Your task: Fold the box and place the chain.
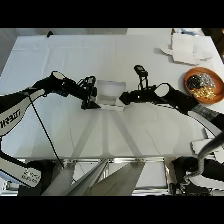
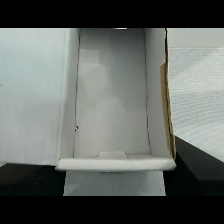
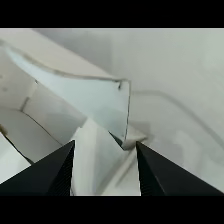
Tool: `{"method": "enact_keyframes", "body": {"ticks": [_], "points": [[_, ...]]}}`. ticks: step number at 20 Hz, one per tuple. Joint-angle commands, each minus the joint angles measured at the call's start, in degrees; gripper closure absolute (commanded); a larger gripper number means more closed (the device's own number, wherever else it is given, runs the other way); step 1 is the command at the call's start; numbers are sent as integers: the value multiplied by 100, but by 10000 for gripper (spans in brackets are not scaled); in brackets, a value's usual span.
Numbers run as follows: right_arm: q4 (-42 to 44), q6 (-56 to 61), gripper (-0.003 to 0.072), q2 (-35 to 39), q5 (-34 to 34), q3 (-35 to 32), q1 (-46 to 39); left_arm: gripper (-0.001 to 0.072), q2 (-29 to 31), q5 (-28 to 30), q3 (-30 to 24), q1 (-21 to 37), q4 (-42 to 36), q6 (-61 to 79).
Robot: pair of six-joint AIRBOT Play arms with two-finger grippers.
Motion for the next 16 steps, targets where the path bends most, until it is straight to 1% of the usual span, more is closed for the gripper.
{"method": "enact_keyframes", "body": {"ticks": [1, 3, 8, 11, 16], "points": [[-2260, 1880, 293, 4, 391, 348, 282, 389, -2, 11, -2, 0, -7, -4], [-2723, 2306, 293, 4, 595, 446, 402, 389, -2, 11, -2, 0, -7, -4], [-3788, 3644, 296, 0, 645, 494, 682, 389, -2, 11, -2, 0, -7, -4], [-4295, 4164, 296, -2, 1019, 496, 811, 389, -2, 11, -2, 0, -7, -4], [-4367, 4813, 296, -31, 1152, 619, 907, 389, -2, 11, -2, 0, -7, -4]]}}
